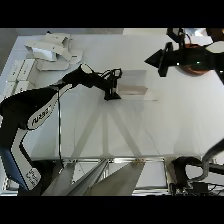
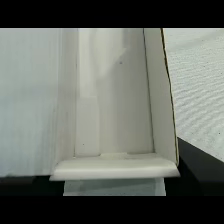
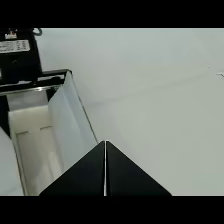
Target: Fold the box and place the chain.
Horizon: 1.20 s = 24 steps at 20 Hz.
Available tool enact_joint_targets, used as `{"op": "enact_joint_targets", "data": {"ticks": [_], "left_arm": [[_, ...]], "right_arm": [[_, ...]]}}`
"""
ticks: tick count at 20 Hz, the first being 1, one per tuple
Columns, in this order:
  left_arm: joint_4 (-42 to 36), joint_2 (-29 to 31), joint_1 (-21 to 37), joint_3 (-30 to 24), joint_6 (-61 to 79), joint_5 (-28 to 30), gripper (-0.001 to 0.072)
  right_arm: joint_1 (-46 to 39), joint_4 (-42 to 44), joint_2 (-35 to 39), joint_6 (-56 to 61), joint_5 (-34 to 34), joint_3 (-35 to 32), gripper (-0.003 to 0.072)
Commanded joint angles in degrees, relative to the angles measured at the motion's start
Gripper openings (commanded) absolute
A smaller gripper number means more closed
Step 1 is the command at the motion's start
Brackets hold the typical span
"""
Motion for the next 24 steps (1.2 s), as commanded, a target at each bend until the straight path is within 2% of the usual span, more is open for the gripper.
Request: {"op": "enact_joint_targets", "data": {"ticks": [1, 5, 9, 11, 14, 18, 19, 21, 24], "left_arm": [[-0.1, 0.0, 0.0, 0.1, 0.0, 0.1, 0.0438], [-0.1, 0.0, 0.0, 0.1, 0.0, 0.1, 0.0438], [-0.1, 0.0, 0.0, 0.1, 0.0, 0.1, 0.0438], [-0.1, 0.0, 0.0, 0.1, 0.0, 0.1, 0.0438], [-0.1, 0.0, 0.0, 0.1, 0.0, 0.1, 0.0438], [-0.1, 0.0, 0.0, 0.1, 0.0, 0.1, 0.0439], [-0.1, 0.0, 0.0, 0.1, 0.0, 0.1, 0.0438], [-0.1, 0.0, 0.0, 0.1, 0.0, 0.1, 0.0438], [-0.1, 0.0, 0.0, 0.1, 0.0, 0.1, 0.0438]], "right_arm": [[-0.7, -11.1, 5.4, 3.2, 4.6, 0.0, 0.0016], [-0.7, -20.2, 9.2, 4.1, 5.8, -2.8, 0.0015], [-0.7, -24.1, 13.1, 4.6, 4.0, -10.8, 0.0015], [-0.7, -24.1, 13.8, 4.6, 0.8, -15.4, 0.0015], [-0.7, -24.1, 13.5, 2.3, -9.5, -21.4, 0.0013], [-0.7, -23.6, 10.1, 2.3, -18.4, -24.3, 0.0014], [-0.7, -23.5, 8.5, 1.6, -19.0, -24.3, 0.003], [-0.7, -20.3, 4.9, -2.2, -19.1, -24.3, 0.0246], [0.0, -13.1, 0.7, -13.3, -19.1, -24.3, 0.0248]]}}
